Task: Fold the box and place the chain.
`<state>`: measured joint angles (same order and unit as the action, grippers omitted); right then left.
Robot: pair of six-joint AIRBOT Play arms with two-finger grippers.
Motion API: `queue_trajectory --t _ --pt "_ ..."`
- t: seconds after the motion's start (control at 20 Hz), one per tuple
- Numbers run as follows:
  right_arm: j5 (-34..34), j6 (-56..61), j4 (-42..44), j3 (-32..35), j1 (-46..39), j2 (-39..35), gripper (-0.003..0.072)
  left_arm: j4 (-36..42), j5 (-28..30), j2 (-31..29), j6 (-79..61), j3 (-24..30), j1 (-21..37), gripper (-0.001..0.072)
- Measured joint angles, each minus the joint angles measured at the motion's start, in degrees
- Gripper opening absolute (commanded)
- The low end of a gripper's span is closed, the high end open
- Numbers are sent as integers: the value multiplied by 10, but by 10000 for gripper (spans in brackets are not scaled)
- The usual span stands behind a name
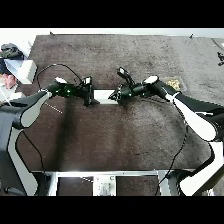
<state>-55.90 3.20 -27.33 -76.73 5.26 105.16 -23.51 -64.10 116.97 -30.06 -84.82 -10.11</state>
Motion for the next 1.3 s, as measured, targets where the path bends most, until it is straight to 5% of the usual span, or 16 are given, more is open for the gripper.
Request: queue_trajectory --t 0.05,0.35,0.6,1.3 --pt "1 1 -3 -2 0 -1 -18 0 0 0 0 0 0 366" --pt "-33 -33 61 -5 -9 -83 -22 0 0 0 1 0 0 365" --pt "-28 -46 124 84 -32 -226 -22 0 0 0 0 0 0 366" --pt "452 -50 178 579 -50 -811 -23 0 0 0 0 0 0 365"
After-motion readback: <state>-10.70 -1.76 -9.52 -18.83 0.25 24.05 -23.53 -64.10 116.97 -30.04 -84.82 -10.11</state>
